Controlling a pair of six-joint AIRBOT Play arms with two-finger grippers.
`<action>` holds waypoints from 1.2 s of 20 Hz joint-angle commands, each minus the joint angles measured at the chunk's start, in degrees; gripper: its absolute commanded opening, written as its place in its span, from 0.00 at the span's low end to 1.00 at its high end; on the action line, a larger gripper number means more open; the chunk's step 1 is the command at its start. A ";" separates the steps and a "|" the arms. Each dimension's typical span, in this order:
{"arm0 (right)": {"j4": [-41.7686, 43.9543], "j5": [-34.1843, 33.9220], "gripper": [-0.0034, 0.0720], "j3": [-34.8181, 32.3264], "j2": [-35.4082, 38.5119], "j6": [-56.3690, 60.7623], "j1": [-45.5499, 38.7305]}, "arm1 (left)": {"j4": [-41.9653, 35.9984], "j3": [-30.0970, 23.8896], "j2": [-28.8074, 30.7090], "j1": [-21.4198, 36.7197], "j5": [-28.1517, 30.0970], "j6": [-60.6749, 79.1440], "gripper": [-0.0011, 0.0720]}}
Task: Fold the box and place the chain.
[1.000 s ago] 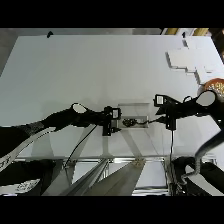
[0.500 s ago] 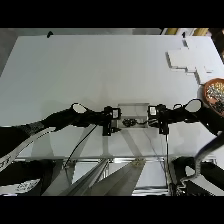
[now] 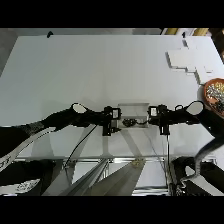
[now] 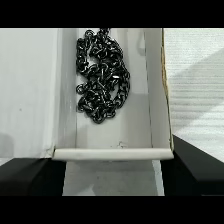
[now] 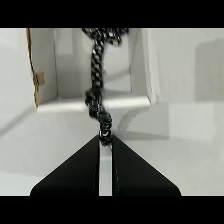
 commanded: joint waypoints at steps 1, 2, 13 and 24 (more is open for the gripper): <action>-9.29 0.70 0.07 -0.04 6.97 11.61 0.07 | 0.00 0.00 0.04 0.04 0.00 0.00 0.03; -8.79 0.70 0.07 -0.04 9.68 13.66 0.07 | 0.00 0.00 0.04 0.04 0.00 0.02 0.03; 26.80 -4.50 0.07 -0.04 17.73 11.87 14.97 | 0.00 0.00 0.04 0.04 0.02 0.00 0.03; 16.70 -18.36 0.35 0.92 10.58 11.96 24.72 | 0.00 0.00 0.04 0.04 0.00 0.00 0.03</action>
